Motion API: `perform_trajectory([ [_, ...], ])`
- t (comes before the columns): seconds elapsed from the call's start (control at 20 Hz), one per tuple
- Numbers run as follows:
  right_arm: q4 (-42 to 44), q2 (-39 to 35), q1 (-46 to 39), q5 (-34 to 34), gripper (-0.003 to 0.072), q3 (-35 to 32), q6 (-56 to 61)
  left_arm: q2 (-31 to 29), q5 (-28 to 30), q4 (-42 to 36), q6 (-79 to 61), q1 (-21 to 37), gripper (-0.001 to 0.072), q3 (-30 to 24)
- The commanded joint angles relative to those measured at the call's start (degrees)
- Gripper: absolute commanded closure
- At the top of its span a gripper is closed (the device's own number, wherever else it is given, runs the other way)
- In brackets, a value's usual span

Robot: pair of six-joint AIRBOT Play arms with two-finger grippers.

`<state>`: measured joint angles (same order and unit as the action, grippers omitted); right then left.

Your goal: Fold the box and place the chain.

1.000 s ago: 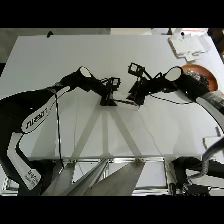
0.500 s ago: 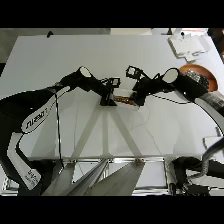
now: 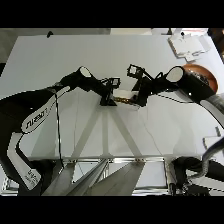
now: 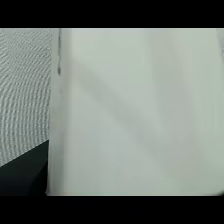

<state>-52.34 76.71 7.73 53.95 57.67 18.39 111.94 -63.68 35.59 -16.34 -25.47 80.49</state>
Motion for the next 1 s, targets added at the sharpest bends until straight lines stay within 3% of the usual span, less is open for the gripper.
perform_trajectory([
  [0.0,0.13,-3.98,0.0,2.43,0.0104,0.02,0.09,-0.04,0.02,0.0,0.02,0.02,0.0559,0.07],
  [0.25,10.49,-3.43,-4.68,3.72,0.0163,0.33,4.17,-0.04,0.02,0.0,0.02,0.02,0.0559,0.04],
  [0.4,8.63,0.44,-6.29,5.2,0.0167,2.58,6.82,-0.04,0.02,-0.02,0.02,0.02,0.0559,0.07],
  [0.5,7.43,4.55,-6.36,9.92,0.0249,5.79,6.84,-0.04,0.02,-0.02,0.02,0.02,0.0559,0.04],
  [0.55,7.32,6.23,-6.36,11.47,0.0249,7.02,6.84,-0.04,0.02,0.0,0.02,0.02,0.0559,0.04],
  [0.75,7.17,8.33,-6.36,10.97,0.0254,7.56,3.3,-0.04,0.02,0.0,0.02,0.02,0.0559,0.04],
  [0.8,7.3,8.31,-6.36,10.97,0.0293,7.56,2.21,-0.04,0.02,0.0,0.02,0.02,0.0559,0.04],
  [0.9,7.26,8.31,-6.34,10.82,0.0297,7.56,1.86,-0.04,0.02,-0.02,0.02,0.02,0.0559,0.07],
  [0.95,6.97,8.31,-5.92,10.91,0.0354,7.54,1.62,-0.04,0.02,-0.02,0.02,0.02,0.0559,0.04],
])
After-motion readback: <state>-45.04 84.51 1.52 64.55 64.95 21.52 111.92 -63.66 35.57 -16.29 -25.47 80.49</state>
